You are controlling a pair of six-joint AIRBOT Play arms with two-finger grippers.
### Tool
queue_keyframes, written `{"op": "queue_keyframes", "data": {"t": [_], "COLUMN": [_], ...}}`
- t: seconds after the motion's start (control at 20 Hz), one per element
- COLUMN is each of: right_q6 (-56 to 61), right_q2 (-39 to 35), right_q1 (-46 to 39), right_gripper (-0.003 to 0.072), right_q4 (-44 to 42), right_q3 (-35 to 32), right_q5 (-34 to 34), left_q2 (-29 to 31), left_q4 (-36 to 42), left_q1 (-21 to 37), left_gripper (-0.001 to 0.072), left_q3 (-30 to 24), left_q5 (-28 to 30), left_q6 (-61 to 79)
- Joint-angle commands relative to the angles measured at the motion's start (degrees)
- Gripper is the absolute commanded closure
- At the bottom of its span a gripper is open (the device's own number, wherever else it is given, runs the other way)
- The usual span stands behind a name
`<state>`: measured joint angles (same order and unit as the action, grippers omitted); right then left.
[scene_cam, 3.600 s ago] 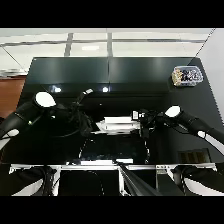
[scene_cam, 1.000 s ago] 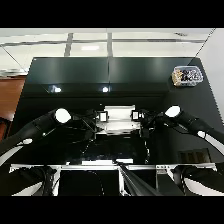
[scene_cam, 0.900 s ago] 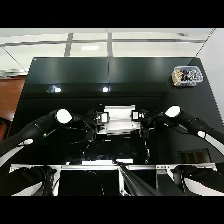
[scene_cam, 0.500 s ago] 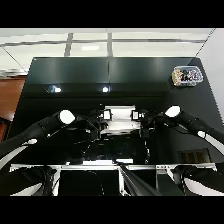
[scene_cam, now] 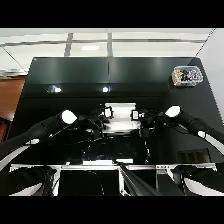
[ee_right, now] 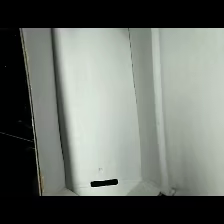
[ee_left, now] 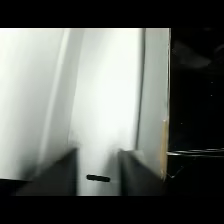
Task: Fold the box and place the chain.
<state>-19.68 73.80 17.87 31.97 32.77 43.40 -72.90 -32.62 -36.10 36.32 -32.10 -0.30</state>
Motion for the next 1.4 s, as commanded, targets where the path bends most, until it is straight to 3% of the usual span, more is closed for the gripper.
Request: {"op": "queue_keyframes", "data": {"t": [0.0, 0.05, 0.1, 0.25, 0.45, 0.6, 0.7, 0.8, 0.9, 1.1, 1.35], "right_q6": [0.0, 0.0, 0.0, 0.0, 0.0, 0.0, 0.0, 0.0, 0.0, 0.0, 0.0], "right_q2": [0.0, 0.0, 0.0, 0.0, 0.0, 0.0, 0.0, 0.0, 0.0, 0.0, 0.0], "right_q1": [0.0, 0.0, 0.0, 0.0, 0.0, 0.0, 0.0, 0.0, 0.0, 0.0, 0.0], "right_gripper": [0.0556, 0.0556, 0.0556, 0.0556, 0.0556, 0.0556, 0.0556, 0.0556, 0.0556, 0.0556, 0.0556], "right_q4": [0.0, 0.0, 0.0, 0.0, 0.0, 0.0, 0.0, 0.0, 0.0, 0.0, 0.0], "right_q3": [0.0, 0.0, 0.0, 0.0, 0.0, 0.0, 0.0, 0.0, 0.0, 0.0, 0.0], "right_q5": [0.1, 0.1, 0.1, 0.1, 0.1, 0.1, 0.1, 0.1, 0.1, 0.1, 0.1], "left_q2": [0.0, 0.4, 1.3, 6.8, 16.5, 17.9, 17.0, 15.0, 12.8, 7.5, 3.3], "left_q4": [0.1, -0.4, -1.9, -4.5, -18.9, -25.6, -23.0, -15.5, -9.8, -8.7, -6.0], "left_q1": [0.0, 0.5, 1.6, 6.8, 16.9, 26.8, 32.9, 37.0, 38.8, 38.1, 31.2], "left_gripper": [0.0424, 0.0609, 0.0682, 0.0683, 0.0684, 0.0684, 0.0683, 0.0683, 0.0682, 0.0684, 0.0684], "left_q3": [0.1, 0.3, 0.7, 1.6, 1.5, 1.0, -1.6, -5.2, -7.9, -8.8, -8.8], "left_q5": [-0.8, -1.9, -4.3, -12.3, -22.7, -29.7, -31.3, -31.8, -32.0, -28.8, -24.1], "left_q6": [-0.2, -0.3, -1.4, -13.7, -36.6, -61.7, -73.6, -74.3, -70.2, -70.4, -70.4]}}
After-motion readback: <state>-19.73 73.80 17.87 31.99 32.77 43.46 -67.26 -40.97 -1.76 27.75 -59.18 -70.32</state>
